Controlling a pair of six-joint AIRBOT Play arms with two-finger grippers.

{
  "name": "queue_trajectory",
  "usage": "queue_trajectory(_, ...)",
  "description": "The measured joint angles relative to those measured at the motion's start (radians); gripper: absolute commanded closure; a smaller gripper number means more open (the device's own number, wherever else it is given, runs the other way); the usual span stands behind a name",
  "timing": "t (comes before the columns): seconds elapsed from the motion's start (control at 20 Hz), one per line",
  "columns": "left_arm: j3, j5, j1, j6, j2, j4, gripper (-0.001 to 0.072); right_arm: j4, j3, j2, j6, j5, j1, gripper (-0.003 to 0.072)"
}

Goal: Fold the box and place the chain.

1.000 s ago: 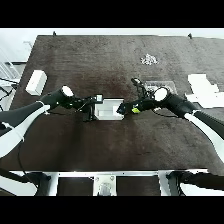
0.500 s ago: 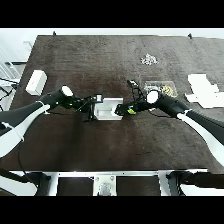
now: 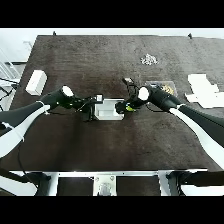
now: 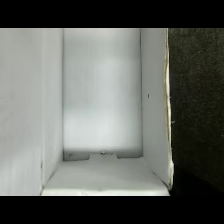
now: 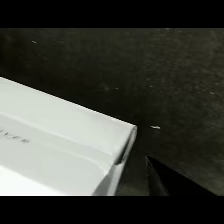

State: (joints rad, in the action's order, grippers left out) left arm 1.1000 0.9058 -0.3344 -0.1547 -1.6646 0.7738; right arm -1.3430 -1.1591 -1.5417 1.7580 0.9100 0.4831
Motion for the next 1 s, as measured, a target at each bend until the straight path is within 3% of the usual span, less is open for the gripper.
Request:
queue_trajectory(0.25,0.000,0.000,0.000,0.000,0.000,0.000,0.0234,-0.120,-0.064,-0.040,0.118,0.079,0.035,0.0201)
queue_trajectory(0.55,0.000,0.000,0.000,0.000,0.000,0.000,0.0234,-0.206,-0.132,-0.086,0.221,0.151,0.080,0.0396)
queue_trajectory(0.95,0.000,0.002,0.000,0.000,0.000,0.000,0.0235,-0.218,-0.163,-0.109,0.298,0.197,0.107,0.0425)
queue_trajectory(1.0,0.000,0.001,0.000,0.000,0.000,0.000,0.0234,-0.218,-0.164,-0.113,0.305,0.202,0.108,0.0470)
